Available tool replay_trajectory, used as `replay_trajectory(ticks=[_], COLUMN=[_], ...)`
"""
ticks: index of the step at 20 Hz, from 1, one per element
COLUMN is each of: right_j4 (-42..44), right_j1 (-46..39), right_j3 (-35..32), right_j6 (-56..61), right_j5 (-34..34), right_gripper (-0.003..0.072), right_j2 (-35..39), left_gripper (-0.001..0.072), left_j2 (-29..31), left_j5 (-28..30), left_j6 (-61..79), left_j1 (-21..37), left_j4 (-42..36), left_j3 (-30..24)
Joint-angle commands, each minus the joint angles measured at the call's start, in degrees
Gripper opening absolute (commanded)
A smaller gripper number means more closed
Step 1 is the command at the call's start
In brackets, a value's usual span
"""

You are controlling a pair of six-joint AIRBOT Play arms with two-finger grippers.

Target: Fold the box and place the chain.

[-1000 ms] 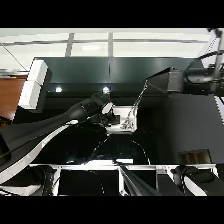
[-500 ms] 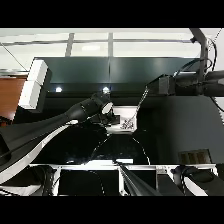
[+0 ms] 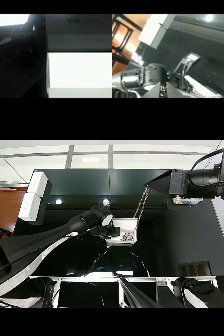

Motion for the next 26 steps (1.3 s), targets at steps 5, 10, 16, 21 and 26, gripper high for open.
replay_trajectory(ticks=[5, 10, 16, 21, 26], right_j4=[-1.8, -4.3, -5.7, -1.4, 0.3], right_j1=[-0.2, -3.6, -3.7, -3.7, -1.9], right_j3=[2.2, 4.9, 4.9, 4.9, 4.3], right_j6=[-1.7, -0.7, 0.7, 0.7, 0.7], right_j5=[0.7, 4.8, 8.9, 8.4, 6.6], right_gripper=[0.0013, 0.0013, 0.0013, 0.0013, 0.0013], right_j2=[0.0, 0.0, 0.0, 0.0, 0.0], left_gripper=[0.0031, 0.0031, 0.0031, 0.0031, 0.0031], left_j2=[0.0, 0.0, 0.0, 0.0, 0.0], left_j5=[0.0, -0.1, -0.1, -0.1, 0.0], left_j6=[0.0, 0.0, 0.0, 0.0, 0.0], left_j1=[0.0, 0.0, 0.0, 0.0, 0.0], left_j4=[0.0, 0.0, 0.0, 0.0, 0.0], left_j3=[0.0, 0.0, 0.0, 0.0, 0.0])
